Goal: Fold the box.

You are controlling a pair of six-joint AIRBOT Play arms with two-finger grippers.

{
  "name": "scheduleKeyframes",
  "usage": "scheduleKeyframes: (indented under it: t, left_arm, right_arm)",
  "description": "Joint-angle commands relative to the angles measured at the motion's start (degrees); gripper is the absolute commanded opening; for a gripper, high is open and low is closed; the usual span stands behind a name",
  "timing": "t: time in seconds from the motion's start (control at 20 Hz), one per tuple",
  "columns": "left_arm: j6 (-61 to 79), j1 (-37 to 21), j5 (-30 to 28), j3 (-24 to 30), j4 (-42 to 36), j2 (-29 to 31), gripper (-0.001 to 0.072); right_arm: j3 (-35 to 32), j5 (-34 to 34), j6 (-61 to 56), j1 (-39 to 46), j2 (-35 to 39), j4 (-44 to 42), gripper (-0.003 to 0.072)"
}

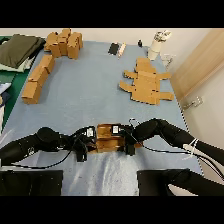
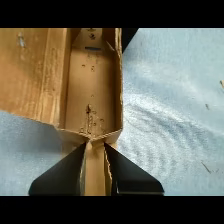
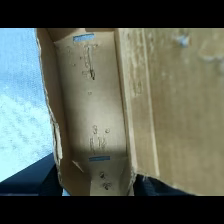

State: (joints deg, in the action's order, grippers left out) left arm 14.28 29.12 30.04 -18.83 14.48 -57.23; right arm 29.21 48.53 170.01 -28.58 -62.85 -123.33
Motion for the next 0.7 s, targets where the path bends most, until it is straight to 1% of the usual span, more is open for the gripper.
scheduleKeyframes:
  t: [0.0, 0.05, 0.35, 0.55, 0.6, 0.65]
  left_arm:
    - [2.64, 0.2, -1.62, -0.15, -1.14, -0.31, 0.011]
    - [3.74, 0.22, -1.53, -0.17, -1.77, -0.28, 0.01]
    - [10.49, 2.45, -1.51, -0.66, -10.6, -1.22, 0.01]
    - [10.58, 2.69, -1.07, -1.84, -11.41, -3.5, 0.0108]
    - [10.56, 2.69, -1.11, -2.05, -11.47, -3.5, 0.014]
    - [10.56, 2.69, -1.03, -2.23, -11.52, -3.5, 0.0264]
  right_arm:
    - [0.0, 0.0, -0.02, -0.04, 0.02, -0.02, 0.0503]
    - [0.0, 0.02, -0.02, -0.04, 0.02, -0.02, 0.0503]
    - [0.0, 0.02, -0.02, -0.04, 0.02, -0.02, 0.0503]
    - [0.0, 0.02, -0.02, -0.04, 0.02, -0.02, 0.0503]
    - [0.0, 0.02, -0.02, -0.04, 0.02, 0.0, 0.0503]
    - [0.0, 0.02, -0.02, -0.04, 0.02, 0.0, 0.0503]
